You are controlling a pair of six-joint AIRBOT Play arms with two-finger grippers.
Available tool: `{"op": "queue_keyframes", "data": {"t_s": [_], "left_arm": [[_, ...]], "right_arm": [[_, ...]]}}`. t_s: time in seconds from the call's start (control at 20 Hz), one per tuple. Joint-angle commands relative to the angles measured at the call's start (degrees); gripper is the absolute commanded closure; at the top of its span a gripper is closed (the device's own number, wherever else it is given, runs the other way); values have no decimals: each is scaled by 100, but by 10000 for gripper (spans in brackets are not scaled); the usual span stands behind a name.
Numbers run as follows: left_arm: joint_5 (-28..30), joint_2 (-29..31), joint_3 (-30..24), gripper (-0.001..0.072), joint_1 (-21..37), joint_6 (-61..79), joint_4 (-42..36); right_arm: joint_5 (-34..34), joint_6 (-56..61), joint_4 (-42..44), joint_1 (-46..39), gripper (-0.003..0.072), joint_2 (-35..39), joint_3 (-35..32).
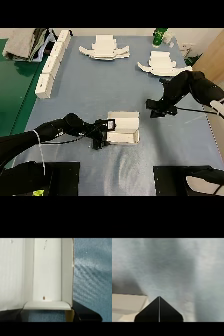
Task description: Fold the box.
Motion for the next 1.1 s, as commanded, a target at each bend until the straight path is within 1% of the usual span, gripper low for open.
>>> {"op": "queue_keyframes", "data": {"t_s": [0.0, 0.05, 0.1, 0.2, 0.35, 0.55, 0.7, 0.85, 0.95, 1.05], "left_arm": [[0, -2, 2, 430, -2, 2, -2], [0, -2, 2, 430, -2, 2, 0], [0, -2, 2, 430, -2, 2, 0], [2, -2, 2, 430, -2, 2, 0], [0, -2, 2, 430, -2, 2, 0], [2, -2, 2, 430, -2, 2, 0], [-2, -2, 2, 430, -2, 2, 0], [0, -2, 2, 430, -2, 2, 0], [0, -2, 2, 430, -2, 2, 0], [0, -2, 2, 430, -2, 2, 0]], "right_arm": [[-79, -1971, 3147, -1215, 686, -964, 13], [-326, -2251, 3595, -1285, 686, -1231, 52], [-588, -2430, 3825, -1272, 686, -1475, 129], [-748, -2658, 3856, -1051, 686, -1722, 219], [-807, -3075, 3825, -568, 686, -1753, 216], [-1274, -3956, 3783, 31, 686, -1685, 216], [-1268, -4170, 3499, 306, 686, -1353, 214], [-1182, -4478, 3324, 546, 686, -807, 140], [-837, -4686, 3178, 754, 686, -363, -2], [-219, -4931, 2809, 1060, 685, 122, -275]]}}
